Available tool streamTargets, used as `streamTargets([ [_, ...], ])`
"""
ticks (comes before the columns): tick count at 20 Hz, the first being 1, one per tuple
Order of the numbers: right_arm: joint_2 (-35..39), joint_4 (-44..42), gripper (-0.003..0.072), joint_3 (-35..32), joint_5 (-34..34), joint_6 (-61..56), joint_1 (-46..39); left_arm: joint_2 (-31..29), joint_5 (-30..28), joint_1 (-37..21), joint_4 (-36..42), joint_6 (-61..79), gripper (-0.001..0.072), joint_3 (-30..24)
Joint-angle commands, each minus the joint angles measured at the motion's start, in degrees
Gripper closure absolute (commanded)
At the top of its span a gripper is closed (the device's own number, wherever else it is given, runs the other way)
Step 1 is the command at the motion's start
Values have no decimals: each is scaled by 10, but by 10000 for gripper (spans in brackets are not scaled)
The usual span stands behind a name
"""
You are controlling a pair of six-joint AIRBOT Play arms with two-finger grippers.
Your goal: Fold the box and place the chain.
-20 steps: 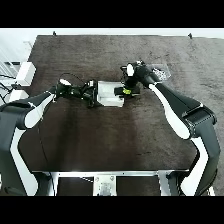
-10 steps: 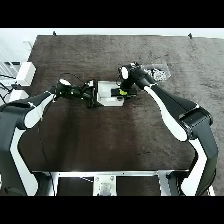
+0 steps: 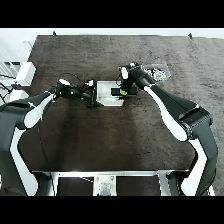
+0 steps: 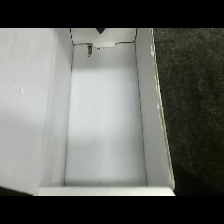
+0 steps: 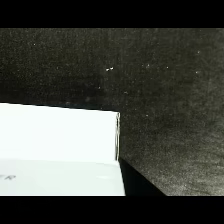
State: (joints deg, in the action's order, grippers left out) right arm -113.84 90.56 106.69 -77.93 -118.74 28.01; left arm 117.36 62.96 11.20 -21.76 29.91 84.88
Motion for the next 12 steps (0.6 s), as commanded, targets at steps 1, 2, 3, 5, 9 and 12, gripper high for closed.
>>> streamTargets([
  [1,0,1,678,1,-1,2,1,0,1,0,0,1,361,0],
  [2,0,2,677,1,0,2,1,0,1,0,-1,1,361,0],
  [3,0,1,673,1,0,2,1,0,1,0,0,1,361,0],
  [5,0,2,429,1,0,2,0,0,1,0,0,1,361,0],
  [9,5,5,376,1,-1,3,0,0,1,0,0,1,361,0],
  [12,16,6,197,1,-10,9,0,0,1,0,-1,1,361,0],
])
